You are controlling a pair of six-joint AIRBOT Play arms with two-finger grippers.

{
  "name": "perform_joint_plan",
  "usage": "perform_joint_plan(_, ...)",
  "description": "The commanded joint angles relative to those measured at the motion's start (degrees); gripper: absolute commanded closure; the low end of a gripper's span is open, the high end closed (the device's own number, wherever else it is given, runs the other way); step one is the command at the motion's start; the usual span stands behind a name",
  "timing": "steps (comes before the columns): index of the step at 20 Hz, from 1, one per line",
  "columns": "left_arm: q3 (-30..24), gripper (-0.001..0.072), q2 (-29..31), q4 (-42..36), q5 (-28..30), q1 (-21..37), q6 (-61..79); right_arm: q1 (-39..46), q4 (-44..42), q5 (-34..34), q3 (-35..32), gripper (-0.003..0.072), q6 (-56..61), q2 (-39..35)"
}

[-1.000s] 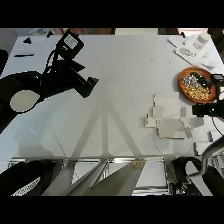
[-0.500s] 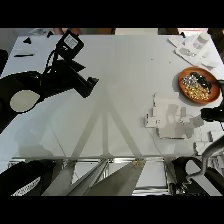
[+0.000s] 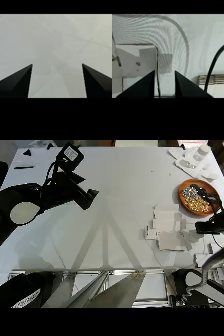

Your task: Fold the box and place the chain.

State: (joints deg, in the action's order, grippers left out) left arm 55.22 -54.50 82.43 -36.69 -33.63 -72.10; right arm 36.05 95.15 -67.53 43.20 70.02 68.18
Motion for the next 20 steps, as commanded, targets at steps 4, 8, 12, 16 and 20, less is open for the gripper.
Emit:
perform_joint_plan(4, 0.02, 0.0013, 0.04, 0.02, 0.00, -0.02, 0.00, 0.02, -2.25, -0.50, 0.07, 0.0675, -5.11, 2.54)
perform_joint_plan(8, 0.02, 0.0013, 0.04, 0.02, 0.00, -0.02, 0.00, -1.62, -4.79, -3.32, 0.07, 0.0675, -10.97, -0.42)
perform_joint_plan(12, 0.02, 0.0013, 0.04, 0.02, 0.02, -0.02, 0.00, -4.59, -21.31, -5.29, 0.07, 0.0675, -18.51, -5.22)
perform_joint_plan(16, 0.02, 0.0013, 0.04, 0.02, 0.00, -0.02, 0.00, -8.17, -36.41, -4.76, 0.04, 0.0676, -22.58, -7.41)
perform_joint_plan(20, 0.02, 0.0013, 0.04, 0.02, 0.00, -0.02, 0.00, -11.56, -45.42, 0.66, -3.02, 0.0676, -23.06, -7.39)
